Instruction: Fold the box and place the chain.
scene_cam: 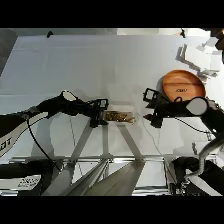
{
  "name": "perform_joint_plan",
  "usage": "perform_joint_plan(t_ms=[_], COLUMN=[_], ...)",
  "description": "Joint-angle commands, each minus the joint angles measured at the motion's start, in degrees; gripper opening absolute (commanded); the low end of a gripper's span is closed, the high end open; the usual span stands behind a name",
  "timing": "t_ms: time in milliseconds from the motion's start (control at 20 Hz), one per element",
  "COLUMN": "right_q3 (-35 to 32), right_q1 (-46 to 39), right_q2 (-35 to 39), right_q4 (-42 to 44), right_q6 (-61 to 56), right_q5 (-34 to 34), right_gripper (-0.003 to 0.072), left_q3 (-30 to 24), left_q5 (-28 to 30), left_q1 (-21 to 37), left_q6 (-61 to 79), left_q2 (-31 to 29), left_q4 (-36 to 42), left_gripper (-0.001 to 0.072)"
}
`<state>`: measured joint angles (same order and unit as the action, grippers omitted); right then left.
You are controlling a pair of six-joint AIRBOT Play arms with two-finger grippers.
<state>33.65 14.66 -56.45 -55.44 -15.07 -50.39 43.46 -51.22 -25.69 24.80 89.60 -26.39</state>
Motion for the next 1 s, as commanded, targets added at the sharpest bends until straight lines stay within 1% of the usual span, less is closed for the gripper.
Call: perform_joint_plan(t_ms=[0,200,250,300,400,450,500,600,750,950], right_q3=[-0.22,-0.22,-0.22,-0.22,-0.22,-0.22,-0.22,-0.22,-0.22,-0.22], right_q1=[-0.92,-0.92,-0.92,-0.92,-0.92,-0.92,-0.92,-0.92,-0.92,-0.92], right_q2=[-9.01,-14.53,-15.50,-16.33,-17.59,-17.68,-17.68,-17.68,-17.55,-13.68], right_q4=[9.16,17.11,19.32,21.42,24.24,24.22,24.20,23.71,19.89,10.58], right_q6=[17.55,28.37,29.88,31.15,32.15,32.15,32.11,32.09,30.82,20.68], right_q5=[0.04,0.04,0.04,0.00,0.02,0.11,0.11,0.17,0.50,0.61], right_gripper=[0.0481,0.0487,0.0514,0.0523,0.0515,0.0440,0.0308,0.0005,0.0009,0.0008], left_q3=[0.00,0.00,0.00,0.00,0.00,0.00,0.00,0.00,0.00,0.00], left_q5=[0.00,0.00,0.00,0.00,0.00,0.00,0.00,0.00,0.00,0.00], left_q1=[-0.04,-0.04,-0.04,-0.04,-0.04,-0.04,-0.04,-0.04,-0.04,-0.04], left_q6=[0.02,0.02,0.02,0.02,0.02,0.02,0.02,0.02,0.02,0.02], left_q2=[0.02,0.02,0.02,0.02,0.02,0.02,0.02,0.02,0.02,0.02], left_q4=[-0.02,0.00,0.00,0.00,0.00,0.00,-0.02,0.00,0.00,-0.02], left_gripper=[0.0345,0.0345,0.0345,0.0345,0.0345,0.0345,0.0345,0.0345,0.0345,0.0345])
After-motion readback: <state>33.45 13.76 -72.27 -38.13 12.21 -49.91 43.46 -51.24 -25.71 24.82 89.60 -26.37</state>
